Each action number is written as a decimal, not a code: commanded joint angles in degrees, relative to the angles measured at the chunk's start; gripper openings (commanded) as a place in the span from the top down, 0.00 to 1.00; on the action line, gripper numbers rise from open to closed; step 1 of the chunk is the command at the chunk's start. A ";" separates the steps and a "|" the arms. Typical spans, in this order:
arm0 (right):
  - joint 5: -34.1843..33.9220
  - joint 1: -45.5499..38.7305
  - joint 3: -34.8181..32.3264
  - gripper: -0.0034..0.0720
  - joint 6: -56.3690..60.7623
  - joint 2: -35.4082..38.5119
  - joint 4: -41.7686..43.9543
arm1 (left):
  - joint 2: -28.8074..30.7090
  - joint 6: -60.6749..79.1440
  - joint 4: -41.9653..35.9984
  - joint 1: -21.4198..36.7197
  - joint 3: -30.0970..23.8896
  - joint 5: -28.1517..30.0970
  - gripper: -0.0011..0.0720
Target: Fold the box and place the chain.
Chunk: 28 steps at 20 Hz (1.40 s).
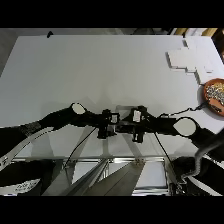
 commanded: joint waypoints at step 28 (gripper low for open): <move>19.23 -21.94 -1.33 0.64 -14.62 -10.82 -20.94 | 0.04 0.00 0.00 0.02 0.02 0.00 0.56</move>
